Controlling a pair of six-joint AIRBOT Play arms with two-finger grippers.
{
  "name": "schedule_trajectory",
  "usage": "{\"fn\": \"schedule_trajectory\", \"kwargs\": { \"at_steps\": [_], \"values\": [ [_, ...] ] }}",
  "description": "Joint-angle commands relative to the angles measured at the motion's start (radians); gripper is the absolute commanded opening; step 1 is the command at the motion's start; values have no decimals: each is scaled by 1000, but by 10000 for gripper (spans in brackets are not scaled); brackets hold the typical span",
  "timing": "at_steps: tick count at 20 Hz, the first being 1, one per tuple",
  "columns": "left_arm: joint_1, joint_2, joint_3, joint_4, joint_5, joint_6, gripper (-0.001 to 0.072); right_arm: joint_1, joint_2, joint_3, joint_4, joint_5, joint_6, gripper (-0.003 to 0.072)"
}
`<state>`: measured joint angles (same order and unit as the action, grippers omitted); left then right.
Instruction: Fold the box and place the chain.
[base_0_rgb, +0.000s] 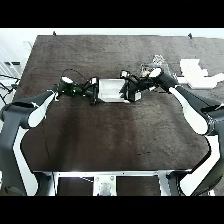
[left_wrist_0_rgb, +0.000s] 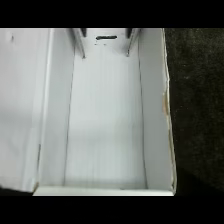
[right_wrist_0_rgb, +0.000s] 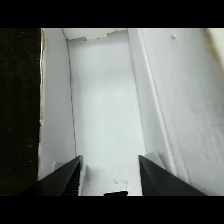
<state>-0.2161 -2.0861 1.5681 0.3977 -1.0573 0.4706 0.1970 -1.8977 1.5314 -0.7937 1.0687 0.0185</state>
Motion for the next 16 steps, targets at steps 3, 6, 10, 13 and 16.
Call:
{"fn": "schedule_trajectory", "kwargs": {
  "at_steps": [3,6,10,13,16],
  "values": [
    [0,0,0,-1,2,0,279,-2,-9,0,0,-10,3,573],
    [0,0,0,-1,2,0,279,-21,-8,0,-4,-10,8,572],
    [0,0,0,-1,2,0,279,-53,4,1,-16,65,35,96],
    [0,0,0,-1,2,0,279,-84,42,1,-18,129,94,14],
    [0,0,0,-1,2,0,279,-113,113,1,-16,130,190,13]
  ]
}}
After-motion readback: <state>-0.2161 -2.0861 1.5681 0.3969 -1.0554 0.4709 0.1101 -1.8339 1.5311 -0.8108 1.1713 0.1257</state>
